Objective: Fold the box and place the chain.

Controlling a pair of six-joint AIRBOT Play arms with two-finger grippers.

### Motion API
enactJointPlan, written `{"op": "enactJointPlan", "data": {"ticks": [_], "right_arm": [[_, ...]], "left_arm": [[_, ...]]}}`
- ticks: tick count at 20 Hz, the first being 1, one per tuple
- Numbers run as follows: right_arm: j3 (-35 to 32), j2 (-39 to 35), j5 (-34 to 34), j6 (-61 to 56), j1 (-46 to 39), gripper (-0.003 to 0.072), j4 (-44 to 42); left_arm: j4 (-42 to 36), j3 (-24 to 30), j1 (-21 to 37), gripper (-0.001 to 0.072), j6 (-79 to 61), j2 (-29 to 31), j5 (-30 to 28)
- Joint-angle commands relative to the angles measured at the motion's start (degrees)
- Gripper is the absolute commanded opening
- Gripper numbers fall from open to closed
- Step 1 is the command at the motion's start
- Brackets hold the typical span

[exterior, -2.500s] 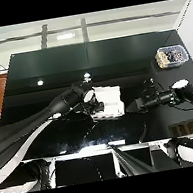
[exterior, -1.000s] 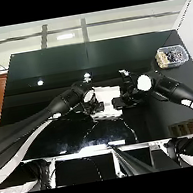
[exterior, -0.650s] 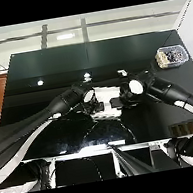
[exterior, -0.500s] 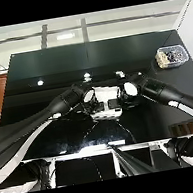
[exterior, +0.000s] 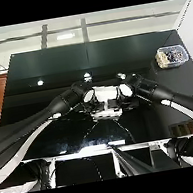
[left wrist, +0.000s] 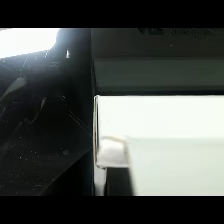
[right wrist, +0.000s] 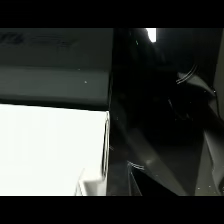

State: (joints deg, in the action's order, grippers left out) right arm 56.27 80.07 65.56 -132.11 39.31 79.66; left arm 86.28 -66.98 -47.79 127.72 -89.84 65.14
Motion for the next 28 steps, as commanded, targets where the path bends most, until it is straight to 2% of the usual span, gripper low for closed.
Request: {"op": "enactJointPlan", "data": {"ticks": [1,3,4,5,6,7,9,12,13,14,16,17,18,21,22,23,24,28], "right_arm": [[0.1,1.3,-0.6,-1.4,-0.6,0.0334,-1.4],[0.1,1.5,-0.8,-1.4,-0.8,0.0334,-1.2],[0.1,1.6,-0.9,-1.4,-0.7,0.0261,-1.2],[0.1,1.6,-1.0,-1.4,-0.7,0.0156,-1.4],[0.1,1.6,-1.5,-1.4,-0.6,0.0104,-1.4],[0.1,1.6,-1.6,-1.4,-0.6,0.0016,-1.4],[0.1,1.6,-1.6,-1.7,-0.7,0.0015,-1.4],[0.1,1.6,-1.7,-1.7,-0.7,0.0019,-1.5],[0.1,1.6,-1.7,-1.7,-0.7,0.0085,-1.6],[0.1,1.6,-1.7,-1.7,-0.7,0.0209,-1.6],[0.1,1.6,-1.7,-1.7,-0.7,0.0181,-1.6],[0.1,1.6,-1.7,-1.7,-0.7,0.0042,-1.6],[0.1,1.6,-1.7,-1.6,-0.7,0.0016,-1.6],[0.1,1.6,-1.7,-1.6,-0.7,0.0017,-1.3],[0.1,1.6,-1.7,-1.6,-0.7,0.0096,-1.0],[0.2,1.6,-1.3,-0.9,-0.7,0.0269,-1.3],[0.3,1.3,-1.1,0.1,-0.7,0.0328,-1.4],[0.7,-1.8,-0.7,4.9,-0.7,0.0328,0.0]], "left_arm": [[0.0,-0.1,0.0,0.0027,0.0,0.0,-0.1],[0.0,-0.1,0.0,0.0027,0.0,0.0,-0.1],[0.0,-0.1,0.0,0.0027,0.0,0.0,-0.1],[0.0,-0.1,0.0,0.0027,0.0,0.0,-0.1],[0.0,-0.1,0.0,0.0027,0.0,0.0,-0.1],[0.0,-0.1,0.0,0.0027,0.0,0.0,-0.1],[0.0,-0.1,0.0,0.0027,0.0,0.0,-0.1],[0.0,-0.1,0.0,0.0027,0.0,0.0,-0.1],[0.0,-0.1,0.0,0.0027,0.0,0.0,-0.1],[0.0,-0.1,0.0,0.0027,0.0,0.0,-0.1],[0.0,-0.1,0.0,0.0027,0.0,0.0,-0.2],[0.0,-0.1,0.0,0.0027,0.0,0.0,-0.2],[0.0,-0.1,0.0,0.0027,0.0,0.0,-0.2],[0.0,-0.1,0.0,0.0027,0.0,0.0,-0.2],[0.0,-0.1,0.0,0.0027,0.0,0.0,-0.2],[0.0,-0.1,0.0,0.0027,0.0,0.0,-0.2],[0.0,-0.1,0.0,0.0027,0.0,0.0,-0.2],[0.0,-0.1,0.0,0.0027,0.0,0.0,-0.1]]}}
